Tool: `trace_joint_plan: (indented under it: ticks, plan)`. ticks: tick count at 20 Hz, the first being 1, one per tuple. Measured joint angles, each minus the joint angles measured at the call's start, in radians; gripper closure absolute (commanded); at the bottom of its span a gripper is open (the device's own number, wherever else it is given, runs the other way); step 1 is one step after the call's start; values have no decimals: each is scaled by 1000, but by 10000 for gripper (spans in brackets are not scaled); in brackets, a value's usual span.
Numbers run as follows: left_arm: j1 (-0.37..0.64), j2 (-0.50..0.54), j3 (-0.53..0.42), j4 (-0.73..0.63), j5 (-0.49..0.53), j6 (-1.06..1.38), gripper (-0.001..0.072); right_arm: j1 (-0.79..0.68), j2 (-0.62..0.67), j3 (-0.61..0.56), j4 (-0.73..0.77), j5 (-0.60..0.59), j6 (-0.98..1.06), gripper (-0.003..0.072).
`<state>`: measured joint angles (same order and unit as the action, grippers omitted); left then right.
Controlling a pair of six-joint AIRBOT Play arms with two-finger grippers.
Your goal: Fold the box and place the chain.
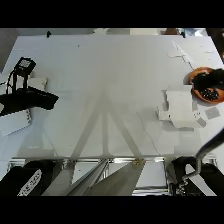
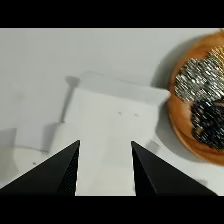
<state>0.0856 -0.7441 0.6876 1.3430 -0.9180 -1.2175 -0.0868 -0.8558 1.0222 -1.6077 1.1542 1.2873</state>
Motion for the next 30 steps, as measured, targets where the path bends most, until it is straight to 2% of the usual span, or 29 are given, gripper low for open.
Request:
trace_joint_plan:
  ticks: [3,6,11,15,22,30]
  plan:
    - [0,0,0,0,0,0,187,-63,-17,0,-137,84,26,276]
    - [0,0,0,0,0,0,187,-200,-62,0,-182,137,9,270]
    - [0,0,0,0,0,0,187,-483,-200,0,-98,183,-84,270]
    - [0,0,0,0,0,0,187,-615,-336,0,-52,204,-166,270]
    - [0,0,0,0,0,0,187,-674,-519,0,-40,152,-294,271]
    - [0,0,0,0,0,0,187,-679,-562,0,58,33,-430,282]
